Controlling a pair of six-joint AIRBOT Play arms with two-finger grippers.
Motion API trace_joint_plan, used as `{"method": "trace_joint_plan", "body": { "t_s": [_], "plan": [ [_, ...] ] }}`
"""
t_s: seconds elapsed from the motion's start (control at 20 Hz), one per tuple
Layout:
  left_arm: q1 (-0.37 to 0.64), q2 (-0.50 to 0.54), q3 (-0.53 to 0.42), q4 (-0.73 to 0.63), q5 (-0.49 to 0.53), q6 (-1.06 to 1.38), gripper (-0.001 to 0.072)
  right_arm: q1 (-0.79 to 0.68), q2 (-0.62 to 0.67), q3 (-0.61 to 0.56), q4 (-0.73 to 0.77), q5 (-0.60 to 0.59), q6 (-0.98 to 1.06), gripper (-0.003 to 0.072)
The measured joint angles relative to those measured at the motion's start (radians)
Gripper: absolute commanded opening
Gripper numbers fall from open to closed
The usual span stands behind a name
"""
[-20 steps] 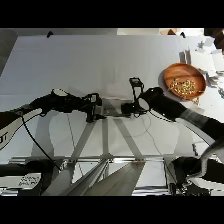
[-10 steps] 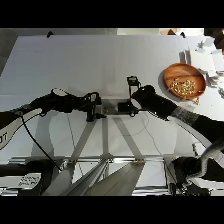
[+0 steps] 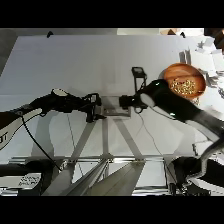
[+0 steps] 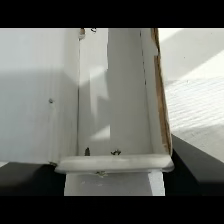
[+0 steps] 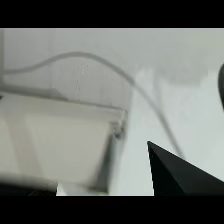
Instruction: Fold the box and place the chain.
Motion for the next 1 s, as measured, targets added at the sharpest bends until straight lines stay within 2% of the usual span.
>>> {"method": "trace_joint_plan", "body": {
  "t_s": [0.25,0.35,0.4,0.55,0.7,1.0],
  "plan": [
    [0.0,0.0,0.0,-0.001,0.001,0.0,0.0391,-0.185,0.208,0.0,-0.031,0.088,-0.161,0.059],
    [0.0,0.0,0.0,-0.001,0.001,0.0,0.0391,-0.323,0.232,0.0,-0.043,0.101,-0.241,0.0694],
    [0.0,0.0,0.0,-0.001,0.001,0.0,0.0391,-0.403,0.229,0.0,-0.048,0.1,-0.287,0.0696],
    [0.0,0.0,0.0,-0.001,0.002,0.0,0.0391,-0.619,0.165,0.0,-0.047,0.057,-0.41,0.07],
    [0.0,0.0,0.0,-0.001,0.002,0.0,0.0391,-0.774,0.042,0.003,0.004,-0.013,-0.531,0.0701],
    [0.0,0.0,0.0,-0.001,0.002,-0.001,0.0391,-0.906,-0.198,0.051,0.027,-0.177,-0.616,0.0699]
  ]
}}
